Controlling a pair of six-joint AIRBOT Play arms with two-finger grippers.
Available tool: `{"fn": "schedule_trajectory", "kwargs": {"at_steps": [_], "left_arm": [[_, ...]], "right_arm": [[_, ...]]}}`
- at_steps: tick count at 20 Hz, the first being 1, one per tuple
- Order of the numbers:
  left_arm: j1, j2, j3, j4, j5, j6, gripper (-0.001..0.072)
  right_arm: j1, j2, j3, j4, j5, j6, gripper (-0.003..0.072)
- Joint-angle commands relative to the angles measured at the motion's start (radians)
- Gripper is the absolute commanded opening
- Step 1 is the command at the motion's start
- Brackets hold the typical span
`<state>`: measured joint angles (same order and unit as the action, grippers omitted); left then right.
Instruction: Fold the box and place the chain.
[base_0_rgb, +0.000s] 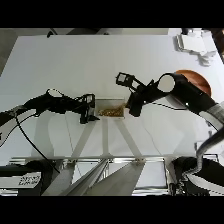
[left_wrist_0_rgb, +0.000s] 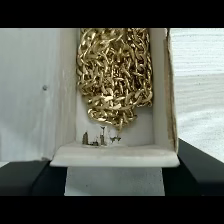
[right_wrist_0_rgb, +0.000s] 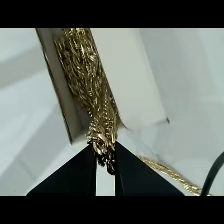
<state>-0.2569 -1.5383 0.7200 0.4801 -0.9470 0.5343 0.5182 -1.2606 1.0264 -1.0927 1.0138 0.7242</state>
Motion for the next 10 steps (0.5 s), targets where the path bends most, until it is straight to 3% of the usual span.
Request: {"fn": "schedule_trajectory", "kwargs": {"at_steps": [1,6,10], "left_arm": [[0.0,0.0,0.0,0.0,0.0,0.0,0.0277],[0.0,0.0,0.0,0.0,0.0,0.0,0.0277],[0.0,0.0,0.0,0.0,0.0,0.0,0.0277]], "right_arm": [[0.071,0.026,0.077,0.003,-0.034,0.141,0.0008],[0.147,0.026,0.178,0.097,-0.174,0.187,0.0008],[0.162,0.026,0.187,0.181,-0.289,0.185,0.0008]]}}
